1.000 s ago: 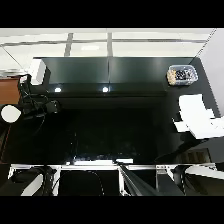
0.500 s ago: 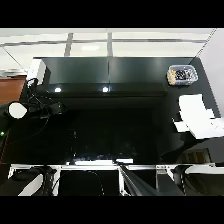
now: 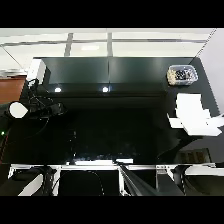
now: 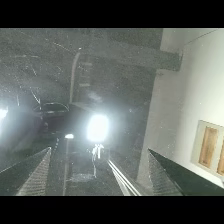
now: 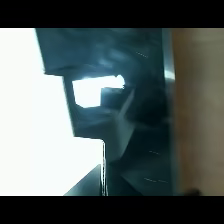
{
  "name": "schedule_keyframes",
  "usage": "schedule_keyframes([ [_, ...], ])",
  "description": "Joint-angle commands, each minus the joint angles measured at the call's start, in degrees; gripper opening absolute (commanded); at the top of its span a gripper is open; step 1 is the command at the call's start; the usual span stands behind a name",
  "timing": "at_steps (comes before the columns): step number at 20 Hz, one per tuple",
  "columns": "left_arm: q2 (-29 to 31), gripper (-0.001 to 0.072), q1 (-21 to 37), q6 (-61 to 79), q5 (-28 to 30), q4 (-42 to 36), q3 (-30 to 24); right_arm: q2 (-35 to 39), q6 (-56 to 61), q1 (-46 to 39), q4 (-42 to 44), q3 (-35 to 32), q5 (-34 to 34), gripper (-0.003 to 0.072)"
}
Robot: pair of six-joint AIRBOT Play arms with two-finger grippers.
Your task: Fold the box and place the chain.
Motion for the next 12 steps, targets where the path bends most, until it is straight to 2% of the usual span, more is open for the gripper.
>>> schedule_keyframes([
  [1,-0.04,0.071,0.04,0.02,-0.74,0.0,0.07,8.63,2.64,3.48,13.18,-5.7,0.7,0.0016],
  [6,-0.15,0.071,-0.02,0.68,-0.87,-0.07,0.07,24.96,3.02,14.32,34.25,-25.94,-5.66,0.0016],
  [8,-0.15,0.071,-0.46,1.9,-1.22,-1.84,0.07,31.69,1.55,20.72,43.54,-37.27,-12.48,0.0015],
  [12,-0.98,0.071,-3.23,13.99,1.25,-14.49,0.26,43.1,-1.38,39.32,53.96,-57.02,-32.3,0.0015],
])
